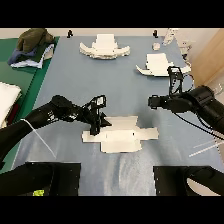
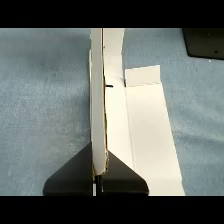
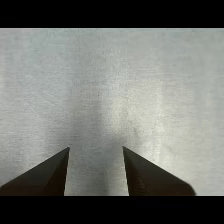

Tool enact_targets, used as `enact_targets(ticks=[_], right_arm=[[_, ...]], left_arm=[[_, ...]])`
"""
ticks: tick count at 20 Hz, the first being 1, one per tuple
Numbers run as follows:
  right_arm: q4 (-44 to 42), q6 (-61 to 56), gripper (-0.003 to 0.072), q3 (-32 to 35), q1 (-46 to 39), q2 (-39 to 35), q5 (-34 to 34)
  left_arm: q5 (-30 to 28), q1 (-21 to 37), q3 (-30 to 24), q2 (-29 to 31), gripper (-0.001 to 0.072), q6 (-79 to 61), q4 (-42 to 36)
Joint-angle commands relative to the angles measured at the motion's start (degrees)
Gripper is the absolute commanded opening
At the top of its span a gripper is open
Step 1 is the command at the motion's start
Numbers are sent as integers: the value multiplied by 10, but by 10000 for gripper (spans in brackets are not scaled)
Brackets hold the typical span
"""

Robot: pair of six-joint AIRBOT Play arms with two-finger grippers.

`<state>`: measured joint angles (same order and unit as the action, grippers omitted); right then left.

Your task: Fold the box.

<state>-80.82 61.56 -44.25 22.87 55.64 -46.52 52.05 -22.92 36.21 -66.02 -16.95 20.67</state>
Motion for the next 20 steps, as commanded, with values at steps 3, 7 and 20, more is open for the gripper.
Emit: enact_targets(ticks=[3,7,20], right_arm=[[-6,-1,531,-1,0,9,0],[-11,-1,530,-1,0,9,0],[-71,7,61,-1,0,9,-76]], left_arm=[[5,1,2,-12,14,1,8],[9,1,0,-12,15,2,14],[39,1,-12,-12,15,31,17]])
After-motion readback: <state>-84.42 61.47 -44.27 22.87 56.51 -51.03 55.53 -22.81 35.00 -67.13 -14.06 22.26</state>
